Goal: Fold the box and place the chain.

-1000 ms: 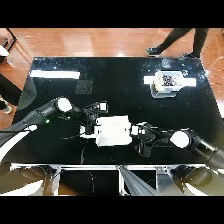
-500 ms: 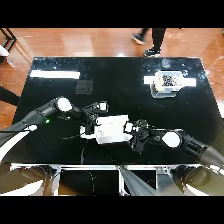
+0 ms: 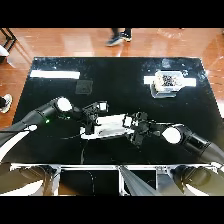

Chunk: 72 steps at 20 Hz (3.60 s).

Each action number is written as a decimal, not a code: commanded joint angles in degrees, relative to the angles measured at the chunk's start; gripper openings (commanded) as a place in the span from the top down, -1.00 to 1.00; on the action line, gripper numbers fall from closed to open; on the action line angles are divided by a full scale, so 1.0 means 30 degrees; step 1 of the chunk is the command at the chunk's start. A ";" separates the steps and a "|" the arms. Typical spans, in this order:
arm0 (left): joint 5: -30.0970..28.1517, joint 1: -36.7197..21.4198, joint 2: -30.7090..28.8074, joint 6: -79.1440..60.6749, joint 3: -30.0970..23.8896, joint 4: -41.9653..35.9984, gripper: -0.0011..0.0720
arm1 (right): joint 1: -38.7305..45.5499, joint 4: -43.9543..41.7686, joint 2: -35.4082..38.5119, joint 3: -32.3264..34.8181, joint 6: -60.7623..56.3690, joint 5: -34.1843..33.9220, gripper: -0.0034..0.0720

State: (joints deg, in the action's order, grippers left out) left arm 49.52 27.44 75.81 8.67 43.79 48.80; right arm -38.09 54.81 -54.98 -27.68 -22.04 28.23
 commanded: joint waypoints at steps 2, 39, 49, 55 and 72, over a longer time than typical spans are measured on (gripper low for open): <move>0.0015 -0.0007 0.0007 -0.0022 0.0022 0.0000 0.91 | 0.0255 0.0204 -0.0022 -0.0051 0.0714 -0.0124 -0.98; -0.0721 -0.0007 0.0007 -0.0168 0.0022 0.0007 0.91 | 0.2973 -0.7679 -0.5923 -0.1967 0.9785 0.4932 -0.85; -0.0707 -0.0007 0.0007 -0.0160 0.0022 0.0000 0.91 | 0.2973 -0.7672 -0.6317 -0.1967 1.0018 0.4437 -0.84; -0.0699 -0.0007 0.0007 -0.0160 0.0022 -0.0007 0.91 | 0.2761 -0.7453 -0.6477 -0.1967 1.0069 0.4437 -0.81; -0.0357 -0.0007 0.0007 -0.0160 0.0022 0.0007 0.72 | 0.2696 -0.7388 -0.6484 -0.1967 1.0018 0.4299 -0.03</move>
State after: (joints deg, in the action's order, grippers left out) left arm 48.40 27.42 75.81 8.19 43.83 48.82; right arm -29.93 32.64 -74.41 -33.58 8.10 41.19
